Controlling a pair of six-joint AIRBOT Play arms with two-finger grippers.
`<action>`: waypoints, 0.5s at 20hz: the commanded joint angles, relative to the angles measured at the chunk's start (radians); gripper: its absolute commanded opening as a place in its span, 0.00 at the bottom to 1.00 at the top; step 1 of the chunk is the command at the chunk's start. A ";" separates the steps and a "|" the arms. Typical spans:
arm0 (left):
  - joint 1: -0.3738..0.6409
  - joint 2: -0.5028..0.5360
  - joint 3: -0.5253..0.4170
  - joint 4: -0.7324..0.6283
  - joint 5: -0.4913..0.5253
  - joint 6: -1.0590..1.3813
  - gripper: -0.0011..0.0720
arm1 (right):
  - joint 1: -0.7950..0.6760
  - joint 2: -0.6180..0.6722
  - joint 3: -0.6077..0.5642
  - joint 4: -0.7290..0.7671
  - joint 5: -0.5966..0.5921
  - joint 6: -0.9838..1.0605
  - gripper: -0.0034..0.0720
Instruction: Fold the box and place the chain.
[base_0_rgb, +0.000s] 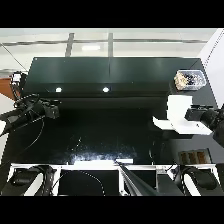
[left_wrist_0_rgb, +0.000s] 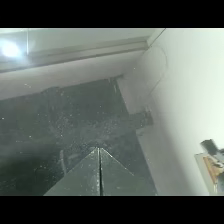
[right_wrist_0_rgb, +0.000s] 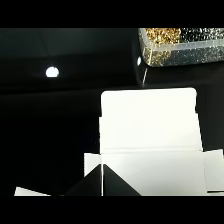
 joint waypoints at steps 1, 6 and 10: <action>0.001 -0.001 -0.001 -0.014 0.019 0.000 0.05 | 0.000 0.001 -0.001 0.001 0.019 0.000 0.09; 0.001 -0.003 -0.001 -0.036 0.030 0.000 0.63 | 0.000 -0.001 -0.001 0.011 -0.026 -0.003 0.98; 0.001 -0.012 -0.001 -0.037 0.016 -0.007 0.98 | -0.003 -0.001 0.000 -0.057 -0.065 0.063 0.98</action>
